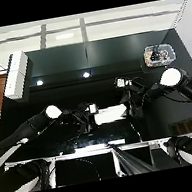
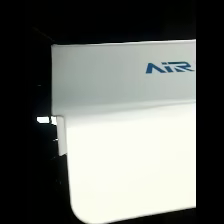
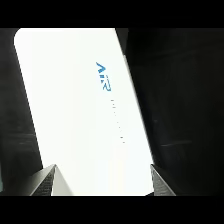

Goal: Fold the box and place the chain.

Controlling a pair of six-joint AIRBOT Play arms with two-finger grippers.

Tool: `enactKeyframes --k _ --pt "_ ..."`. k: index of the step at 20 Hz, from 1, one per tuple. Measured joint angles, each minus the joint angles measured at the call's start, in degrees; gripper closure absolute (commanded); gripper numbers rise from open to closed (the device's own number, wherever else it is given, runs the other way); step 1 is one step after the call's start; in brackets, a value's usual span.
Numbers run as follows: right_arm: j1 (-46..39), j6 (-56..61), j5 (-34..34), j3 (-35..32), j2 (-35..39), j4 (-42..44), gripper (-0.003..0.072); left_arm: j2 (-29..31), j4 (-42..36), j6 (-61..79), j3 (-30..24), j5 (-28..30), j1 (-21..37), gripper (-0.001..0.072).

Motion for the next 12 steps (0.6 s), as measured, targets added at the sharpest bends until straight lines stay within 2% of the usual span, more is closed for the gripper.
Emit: enactKeyframes --k 5,6,7,8,9,10,12 --pt "0.5 -4.57 -4.07 -1.09 -0.46 0.09 -0.0031 0.0 0.0 -0.39 0.0 0.0 0.0 0.0216" --pt "0.57 -5.25 -4.57 -1.2 -0.66 0.11 0.0001 0.0 0.0 -0.39 0.0 0.0 0.0 0.0217" --pt "0.59 -5.7 -4.87 -1.31 -0.81 0.26 0.0001 0.0 0.0 -0.42 0.0 0.0 0.0 0.0216" --pt "0.63 -6.03 -5.2 -1.38 -1.03 0.57 0.0021 0.0 -0.02 -0.42 0.0 -0.02 0.0 0.0217" --pt "0.63 -6.32 -5.38 -1.46 -1.11 0.66 0.0149 0.0 -0.02 -0.44 0.0 0.0 0.0 0.0216" --pt "0.63 -6.49 -5.6 -1.49 -1.25 0.94 0.0193 0.0 0.0 -0.59 0.0 0.0 0.0 0.0216" --pt "0.68 -6.84 -5.86 -1.55 -1.4 1.2 0.0194 0.0 -0.02 -0.59 0.0 -0.02 0.0 0.0216"
